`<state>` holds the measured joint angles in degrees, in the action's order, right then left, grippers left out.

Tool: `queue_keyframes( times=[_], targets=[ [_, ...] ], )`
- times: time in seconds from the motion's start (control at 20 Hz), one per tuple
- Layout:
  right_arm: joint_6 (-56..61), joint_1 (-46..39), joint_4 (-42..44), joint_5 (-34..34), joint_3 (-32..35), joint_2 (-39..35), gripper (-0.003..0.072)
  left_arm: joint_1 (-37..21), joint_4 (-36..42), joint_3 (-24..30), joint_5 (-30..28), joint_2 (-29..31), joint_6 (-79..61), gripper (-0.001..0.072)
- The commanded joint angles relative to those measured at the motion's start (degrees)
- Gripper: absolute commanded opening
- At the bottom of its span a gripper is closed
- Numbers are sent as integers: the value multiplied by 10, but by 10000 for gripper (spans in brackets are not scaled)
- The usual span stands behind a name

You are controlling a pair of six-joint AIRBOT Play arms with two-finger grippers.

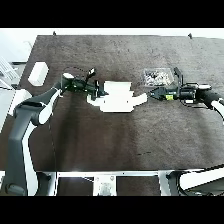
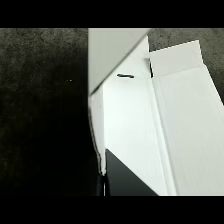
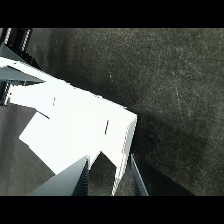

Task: Fold the box and place the chain.

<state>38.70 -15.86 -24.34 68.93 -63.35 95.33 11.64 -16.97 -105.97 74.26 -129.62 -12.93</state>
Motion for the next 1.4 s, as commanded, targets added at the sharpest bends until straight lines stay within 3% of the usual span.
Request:
queue_keyframes(
  times=[0.0,0.55,0.9,1.35],
  targets=[
    [-17,0,15,-1,4,0,325,0,-6,4,-9,0,4,17],
    [-102,0,75,53,19,-16,324,0,-23,4,-17,0,4,17],
    [-303,1,132,52,116,-95,324,0,-24,4,-13,0,4,18],
    [-470,41,121,50,191,-104,298,0,-24,4,-2,3,4,17]
  ],
)
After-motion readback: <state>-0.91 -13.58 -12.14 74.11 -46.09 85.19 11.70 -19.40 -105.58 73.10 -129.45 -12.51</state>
